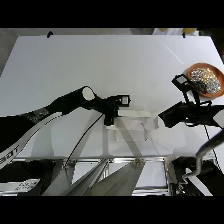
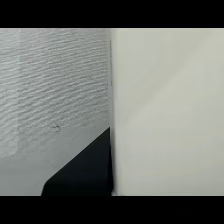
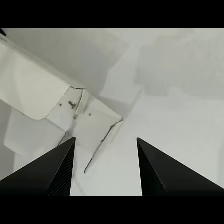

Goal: Fold the box and place the chain.

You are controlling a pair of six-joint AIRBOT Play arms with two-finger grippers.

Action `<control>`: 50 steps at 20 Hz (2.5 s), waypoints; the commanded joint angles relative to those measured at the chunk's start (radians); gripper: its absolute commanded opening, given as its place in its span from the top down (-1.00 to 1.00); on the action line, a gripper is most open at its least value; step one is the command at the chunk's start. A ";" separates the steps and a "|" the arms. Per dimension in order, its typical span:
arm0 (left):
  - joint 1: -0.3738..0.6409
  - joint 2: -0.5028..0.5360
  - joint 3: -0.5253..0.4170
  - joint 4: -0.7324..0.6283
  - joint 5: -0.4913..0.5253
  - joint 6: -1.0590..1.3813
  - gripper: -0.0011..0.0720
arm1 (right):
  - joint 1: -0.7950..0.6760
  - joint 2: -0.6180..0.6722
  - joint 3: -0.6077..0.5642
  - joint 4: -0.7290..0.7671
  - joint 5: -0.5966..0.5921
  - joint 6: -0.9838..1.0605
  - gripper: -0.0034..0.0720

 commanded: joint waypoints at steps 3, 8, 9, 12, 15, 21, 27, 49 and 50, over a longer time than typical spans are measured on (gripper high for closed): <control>-0.005 -0.013 0.000 -0.050 0.053 -0.027 0.97 | 0.001 0.004 0.002 -0.007 0.003 0.000 -0.24; -0.013 -0.013 0.000 -0.043 0.071 -0.068 0.97 | 0.001 0.004 0.002 -0.008 0.003 -0.006 -0.24; -0.021 -0.013 0.000 -0.027 0.072 -0.068 0.97 | 0.001 0.004 0.002 -0.008 0.003 -0.018 -0.24; -0.048 -0.013 0.000 0.023 0.076 -0.068 0.97 | 0.001 0.004 0.002 -0.008 0.004 -0.026 -0.24; -0.051 -0.013 0.000 0.023 0.075 -0.068 0.96 | 0.001 0.004 0.002 -0.007 0.004 -0.026 -0.24; -0.050 -0.012 0.000 0.022 0.097 -0.055 0.96 | 0.001 0.004 0.002 -0.007 0.019 -0.027 -0.24; -0.028 -0.013 0.013 0.023 0.022 0.057 0.97 | 0.001 0.004 0.002 -0.008 0.021 -0.027 -0.24; -0.004 -0.044 0.056 0.079 -0.021 0.049 0.94 | 0.001 0.004 0.002 -0.008 0.022 -0.027 -0.24; -0.004 -0.044 0.056 0.079 -0.021 0.049 0.94 | 0.001 0.004 0.002 -0.008 0.022 -0.028 -0.24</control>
